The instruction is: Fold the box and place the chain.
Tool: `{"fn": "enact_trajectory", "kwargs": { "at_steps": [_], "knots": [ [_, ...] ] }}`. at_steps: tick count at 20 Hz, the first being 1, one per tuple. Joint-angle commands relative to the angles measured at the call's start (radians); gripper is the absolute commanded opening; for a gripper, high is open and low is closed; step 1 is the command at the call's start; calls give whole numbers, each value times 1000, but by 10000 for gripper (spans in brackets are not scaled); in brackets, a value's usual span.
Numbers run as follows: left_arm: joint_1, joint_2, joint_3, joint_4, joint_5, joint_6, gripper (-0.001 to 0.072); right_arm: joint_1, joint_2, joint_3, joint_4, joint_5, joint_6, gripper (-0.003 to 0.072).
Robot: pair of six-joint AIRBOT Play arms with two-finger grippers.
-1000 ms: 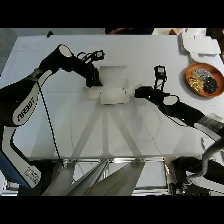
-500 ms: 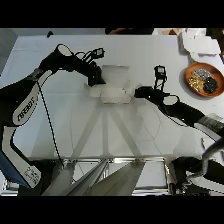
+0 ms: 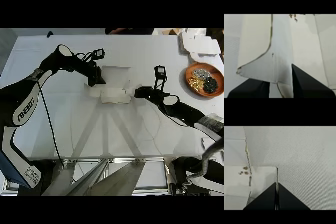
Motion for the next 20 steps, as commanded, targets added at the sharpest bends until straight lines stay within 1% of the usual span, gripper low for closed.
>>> {"fn": "enact_trajectory", "kwargs": {
  "at_steps": [1, 4, 5, 6, 10, 12, 20],
  "knots": [
    [-2, 0, 0, 9, 10, -27, 273, 1, -1, 0, 0, 0, 0, 12],
    [-2, 0, -3, 58, 9, -27, 260, 1, -1, 0, 0, 0, 0, 12],
    [-1, 0, -10, 58, 11, -25, 221, 1, -1, 0, 0, 0, 0, 12],
    [-2, 0, -15, 58, 11, -14, 204, 1, -1, 0, 0, 0, 0, 12],
    [-1, 0, -22, 51, 10, -12, 200, 1, -1, 0, 0, 0, 0, 12],
    [-1, 0, -22, 28, 10, -13, 8, 1, -1, 0, 0, 0, 0, 12],
    [-2, 0, -22, 18, -60, -13, 7, 1, -1, 0, 0, 0, 0, 12]
  ]
}}
